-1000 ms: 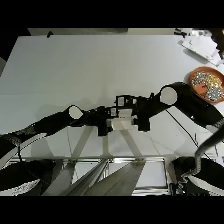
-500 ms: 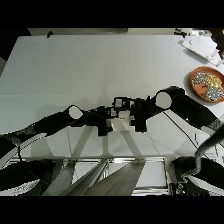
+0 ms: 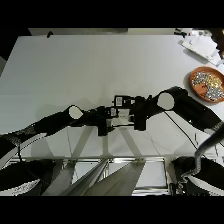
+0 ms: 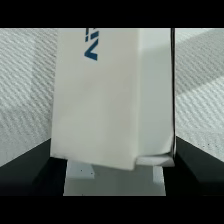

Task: Fold the box and place the chain.

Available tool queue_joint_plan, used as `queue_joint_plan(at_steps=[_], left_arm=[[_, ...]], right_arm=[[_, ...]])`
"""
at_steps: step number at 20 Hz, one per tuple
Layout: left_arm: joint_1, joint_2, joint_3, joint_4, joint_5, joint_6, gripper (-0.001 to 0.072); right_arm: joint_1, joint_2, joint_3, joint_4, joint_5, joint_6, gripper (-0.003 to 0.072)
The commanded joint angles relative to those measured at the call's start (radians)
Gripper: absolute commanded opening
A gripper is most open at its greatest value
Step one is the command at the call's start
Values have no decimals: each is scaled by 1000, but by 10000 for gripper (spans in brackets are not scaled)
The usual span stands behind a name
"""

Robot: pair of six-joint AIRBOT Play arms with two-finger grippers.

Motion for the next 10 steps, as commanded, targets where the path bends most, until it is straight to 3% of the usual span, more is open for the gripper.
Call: queue_joint_plan(at_steps=[1, 10], left_arm=[[0, 0, 0, 1, 0, 2, 354], [0, 0, 0, 1, 0, 2, 354]], right_arm=[[0, 8, 0, 0, -30, 0, 225], [0, -2, -41, 1, -70, 9, 218]])
